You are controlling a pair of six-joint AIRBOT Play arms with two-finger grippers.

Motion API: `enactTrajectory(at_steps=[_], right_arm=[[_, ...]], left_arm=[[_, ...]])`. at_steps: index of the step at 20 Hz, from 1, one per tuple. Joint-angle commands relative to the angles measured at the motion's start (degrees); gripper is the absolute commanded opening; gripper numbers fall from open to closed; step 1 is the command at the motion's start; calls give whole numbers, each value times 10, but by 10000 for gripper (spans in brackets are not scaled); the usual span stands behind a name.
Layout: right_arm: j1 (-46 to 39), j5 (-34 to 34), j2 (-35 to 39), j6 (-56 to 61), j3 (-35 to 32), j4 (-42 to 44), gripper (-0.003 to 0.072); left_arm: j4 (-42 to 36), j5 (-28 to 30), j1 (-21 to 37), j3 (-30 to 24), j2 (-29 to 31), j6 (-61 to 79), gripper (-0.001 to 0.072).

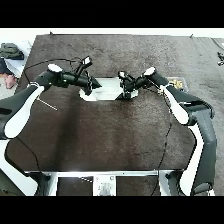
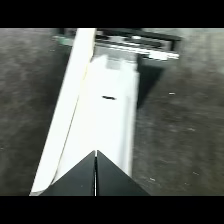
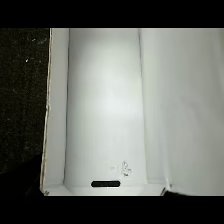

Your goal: Fold the box and place the chain.

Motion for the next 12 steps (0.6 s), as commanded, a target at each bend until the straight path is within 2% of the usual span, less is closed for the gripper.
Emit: enactTrajectory(at_steps=[1,4,12], right_arm=[[0,0,0,0,0,0,168],[0,0,0,0,0,0,168],[0,0,0,0,0,0,168]], left_arm=[[1,94,-2,4,-1,-11,10],[3,122,-1,16,-4,-20,9],[1,105,0,51,-60,-37,10]])
